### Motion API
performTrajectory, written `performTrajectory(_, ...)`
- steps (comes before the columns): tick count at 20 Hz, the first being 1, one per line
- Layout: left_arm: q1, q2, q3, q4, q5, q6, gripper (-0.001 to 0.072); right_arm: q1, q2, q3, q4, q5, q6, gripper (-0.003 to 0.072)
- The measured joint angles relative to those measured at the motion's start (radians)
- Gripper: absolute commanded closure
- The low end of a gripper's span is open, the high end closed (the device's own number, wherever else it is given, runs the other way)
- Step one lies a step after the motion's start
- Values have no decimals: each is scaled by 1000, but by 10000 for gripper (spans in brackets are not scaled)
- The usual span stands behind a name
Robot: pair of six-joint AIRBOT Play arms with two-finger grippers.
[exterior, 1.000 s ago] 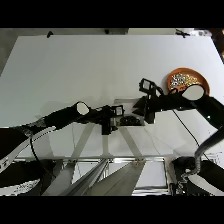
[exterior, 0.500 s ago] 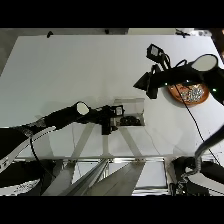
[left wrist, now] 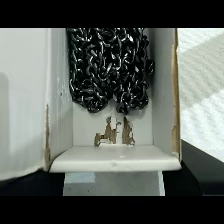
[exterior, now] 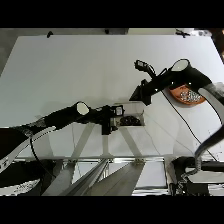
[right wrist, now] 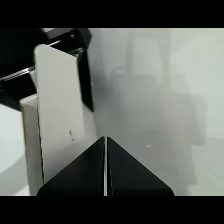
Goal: Fold the box and place the chain.
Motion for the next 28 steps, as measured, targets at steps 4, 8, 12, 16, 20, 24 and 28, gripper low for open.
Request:
performTrajectory(4, 0, 0, 0, 0, 0, 0, 620, 33, 36, -5, -16, 71, -8, 412)
performTrajectory(8, 0, 0, 0, 0, 0, 0, 620, 93, 92, -47, -114, 82, -8, 339)
performTrajectory(12, 0, 0, 0, 0, 0, 0, 620, 137, 174, -124, -204, 28, -3, 220)
performTrajectory(16, 0, 0, 0, 0, 0, 0, 620, 186, 242, -167, -246, -56, 8, 220)
performTrajectory(20, 0, 0, 0, 0, 0, 0, 620, 243, 264, -198, -286, -108, 37, 221)
performTrajectory(24, 0, 0, 0, 0, 0, 0, 620, 278, 269, -219, -304, -130, 62, 242)
performTrajectory(28, 0, 0, 0, 0, 0, 0, 620, 288, 270, -225, -357, -161, 124, 299)
